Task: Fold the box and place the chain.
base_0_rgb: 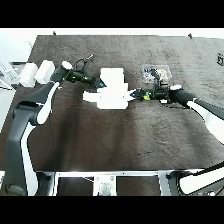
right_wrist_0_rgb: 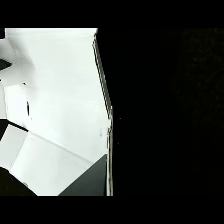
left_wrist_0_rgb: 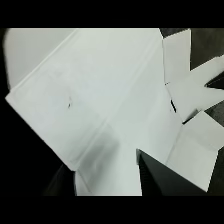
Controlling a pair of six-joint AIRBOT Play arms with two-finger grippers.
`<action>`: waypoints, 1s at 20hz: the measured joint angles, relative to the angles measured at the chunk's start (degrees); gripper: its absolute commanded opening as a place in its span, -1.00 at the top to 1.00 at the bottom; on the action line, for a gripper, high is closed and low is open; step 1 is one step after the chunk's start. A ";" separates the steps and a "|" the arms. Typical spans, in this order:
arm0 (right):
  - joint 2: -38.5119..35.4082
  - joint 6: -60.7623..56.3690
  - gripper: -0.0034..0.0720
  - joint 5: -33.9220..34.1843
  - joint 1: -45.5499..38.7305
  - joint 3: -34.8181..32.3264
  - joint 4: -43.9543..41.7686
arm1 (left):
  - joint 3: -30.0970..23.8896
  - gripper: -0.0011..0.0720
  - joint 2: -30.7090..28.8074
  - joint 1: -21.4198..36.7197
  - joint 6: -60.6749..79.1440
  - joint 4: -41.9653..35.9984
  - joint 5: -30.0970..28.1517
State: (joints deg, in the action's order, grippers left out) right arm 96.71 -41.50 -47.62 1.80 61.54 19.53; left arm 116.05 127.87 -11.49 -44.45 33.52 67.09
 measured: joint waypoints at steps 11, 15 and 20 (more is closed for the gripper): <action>0.00 0.00 0.89 0.02 0.00 0.00 0.00 | 0.00 0.02 0.46 -0.20 0.44 -0.15 0.44; 0.00 -0.02 0.89 0.02 0.00 0.00 0.00 | 0.00 0.56 0.46 -0.13 0.85 -0.15 0.48; 0.04 0.00 -0.09 -0.04 -0.13 0.00 0.02 | 0.00 0.91 0.48 -0.13 2.82 -1.27 0.57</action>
